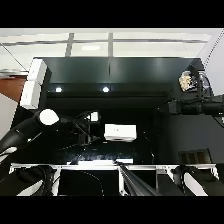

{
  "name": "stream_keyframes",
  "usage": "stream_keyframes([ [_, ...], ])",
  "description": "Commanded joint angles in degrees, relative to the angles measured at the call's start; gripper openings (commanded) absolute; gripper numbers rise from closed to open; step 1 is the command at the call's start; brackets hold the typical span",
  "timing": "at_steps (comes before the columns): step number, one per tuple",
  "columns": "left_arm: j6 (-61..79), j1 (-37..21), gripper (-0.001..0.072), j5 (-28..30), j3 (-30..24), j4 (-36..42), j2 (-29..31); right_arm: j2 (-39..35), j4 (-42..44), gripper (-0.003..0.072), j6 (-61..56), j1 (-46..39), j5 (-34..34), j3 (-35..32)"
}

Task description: Fold the box and place the chain.

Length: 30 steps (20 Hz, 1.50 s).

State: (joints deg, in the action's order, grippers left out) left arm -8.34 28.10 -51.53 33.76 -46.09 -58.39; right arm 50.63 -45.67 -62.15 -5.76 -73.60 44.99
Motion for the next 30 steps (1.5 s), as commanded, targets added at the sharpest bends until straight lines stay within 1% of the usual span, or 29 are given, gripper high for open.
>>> stream_keyframes([
  [1, -13.3, 0.0, 0.0714, -5.9, 1.3, -8.3, 6.2, -0.7, -6.6, 0.0039, 0.3, -2.1, 4.3, 0.2],
  [2, -15.1, 0.2, 0.0714, -7.0, 2.3, -8.3, 6.3, -0.7, -7.0, 0.0039, 0.3, -2.1, 5.6, 0.2],
  [4, -16.6, 1.7, 0.0714, -7.2, 4.4, -8.1, 5.1, -0.7, -6.9, 0.0039, 0.3, -2.1, 7.2, 0.2],
  [6, -16.6, 4.5, 0.0714, -6.5, 7.6, -8.1, 1.9, -0.7, -6.9, 0.0039, 0.3, -2.1, 8.0, 0.1],
  [8, -16.9, 8.1, 0.0714, -4.0, 11.5, -7.1, -2.5, -0.7, -7.0, 0.0039, 0.3, -2.1, 8.0, -0.3],
  [10, -17.9, 11.8, 0.0713, 0.4, 14.6, -5.6, -7.2, -0.7, -6.9, 0.0039, 0.3, -2.1, 8.0, -1.0],
  [13, -18.4, 15.7, 0.0714, 7.2, 16.4, -5.3, -13.4, -0.7, -6.9, 0.0039, 0.3, -2.1, 8.0, -3.2],
  [15, -18.3, 17.5, 0.0713, 8.9, 17.0, -3.7, -16.0, -0.7, -6.9, 0.0039, 0.3, -2.1, 8.1, -4.8],
  [19, -18.7, 19.0, 0.0711, 11.9, 17.3, -3.7, -17.4, -0.7, -6.9, 0.0039, 0.3, -2.1, 9.5, -5.5],
  [23, -18.9, 19.0, 0.0710, 11.1, 17.3, -3.3, -17.4, -0.7, -6.9, 0.0038, 0.3, -2.0, 10.6, -5.5],
  [26, -18.9, 19.0, 0.0710, 9.2, 17.3, -3.3, -17.4, -0.7, -6.9, 0.0039, 0.3, -2.0, 11.0, -5.5],
  [30, -18.9, 19.0, 0.0710, 9.1, 17.3, -3.4, -17.9, -0.7, -6.9, 0.0038, 0.3, -2.0, 11.0, -5.5],
])
